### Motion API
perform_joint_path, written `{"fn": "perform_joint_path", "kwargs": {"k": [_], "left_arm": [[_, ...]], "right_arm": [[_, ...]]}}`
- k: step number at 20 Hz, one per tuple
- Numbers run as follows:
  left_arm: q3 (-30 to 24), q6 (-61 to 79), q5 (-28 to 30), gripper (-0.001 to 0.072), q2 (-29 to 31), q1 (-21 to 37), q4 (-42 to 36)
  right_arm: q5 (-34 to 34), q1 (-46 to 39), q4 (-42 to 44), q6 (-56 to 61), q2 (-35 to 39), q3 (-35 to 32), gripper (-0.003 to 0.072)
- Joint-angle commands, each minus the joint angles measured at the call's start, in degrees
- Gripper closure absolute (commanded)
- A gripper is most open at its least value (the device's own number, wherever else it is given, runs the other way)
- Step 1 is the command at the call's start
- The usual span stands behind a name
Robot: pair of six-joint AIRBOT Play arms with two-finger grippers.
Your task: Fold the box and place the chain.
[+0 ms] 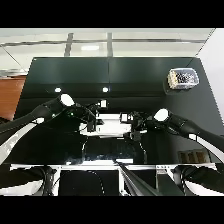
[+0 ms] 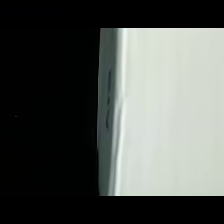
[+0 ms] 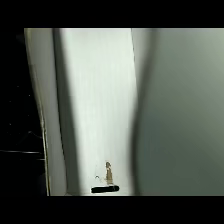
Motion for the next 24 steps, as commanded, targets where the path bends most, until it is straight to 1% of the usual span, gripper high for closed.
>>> {"fn": "perform_joint_path", "kwargs": {"k": [1, 2, 3, 4, 5, 7, 8, 9, 11, 12, 13, 14, 15, 16, 18, 19, 21, 24], "left_arm": [[0.0, 0.0, -0.4, 0.0674, 0.0, 0.1, 0.1], [0.0, -0.1, -0.5, 0.0616, 0.2, 0.1, 0.2], [0.0, -0.7, -0.4, 0.0469, 0.6, 0.1, 0.6], [0.0, -0.7, -0.4, 0.0338, 1.3, 0.1, 1.4], [0.0, -0.9, -0.4, 0.0189, 2.5, 0.1, 3.3], [0.0, -5.4, -0.4, 0.0029, 5.6, 0.4, 9.0], [0.0, -8.5, -0.4, 0.001, 7.2, 0.7, 12.7], [0.0, -12.5, -0.4, 0.001, 9.1, 1.1, 16.6], [0.0, -20.9, -0.5, 0.0012, 12.5, 1.7, 23.1], [0.0, -24.2, -0.9, 0.0018, 13.9, 1.8, 25.1], [0.0, -26.1, -2.2, 0.009, 14.8, 1.8, 25.7], [0.0, -27.2, -4.7, 0.0287, 15.5, 1.7, 25.4], [0.0, -27.9, -8.0, 0.0559, 15.8, 1.7, 25.2], [0.0, -27.9, -12.2, 0.0679, 16.0, 1.7, 25.1], [-0.1, -29.6, -19.0, 0.068, 16.0, 1.6, 24.9], [-0.4, -30.1, -20.6, 0.068, 16.0, 1.6, 23.6], [-1.7, -29.8, -19.9, 0.0681, 16.0, 1.6, 16.2], [-2.3, -29.6, -13.2, 0.0681, 16.0, 1.7, 8.5]], "right_arm": [[0.1, 0.1, -0.2, -0.1, 0.0, -0.1, 0.0246], [0.1, 0.1, -0.2, -0.1, 0.0, -0.1, 0.0246], [0.1, 0.1, -0.2, -0.1, 0.0, -0.1, 0.0246], [0.1, 0.1, -0.2, -0.1, 0.0, -0.1, 0.0246], [0.1, 0.1, -0.2, -0.1, 0.0, -0.1, 0.0246], [0.1, 0.1, -0.2, -0.1, 0.0, -0.1, 0.0246], [0.1, 0.1, -0.2, -0.1, 0.0, -0.1, 0.0246], [0.1, 0.1, -0.2, -0.1, 0.0, -0.1, 0.0246], [0.1, 0.1, -0.2, -0.1, 0.0, -0.1, 0.0246], [0.1, 0.1, -0.2, -0.1, 0.0, -0.1, 0.0246], [0.1, 0.1, -0.2, -0.1, 0.0, -0.1, 0.0246], [0.1, 0.1, -0.2, -0.1, 0.0, -0.1, 0.0246], [0.1, 0.1, -0.2, -0.1, 0.0, -0.1, 0.0246], [0.1, 0.1, -0.2, -0.1, 0.0, -0.1, 0.0246], [0.1, 0.1, -0.2, -0.1, 0.0, -0.1, 0.0246], [0.1, 0.1, -0.2, -0.1, 0.0, -0.1, 0.0246], [0.1, 0.1, -0.2, -0.1, 0.0, -0.1, 0.0246], [0.1, 0.1, -0.2, -0.1, 0.0, -0.1, 0.0246]]}}
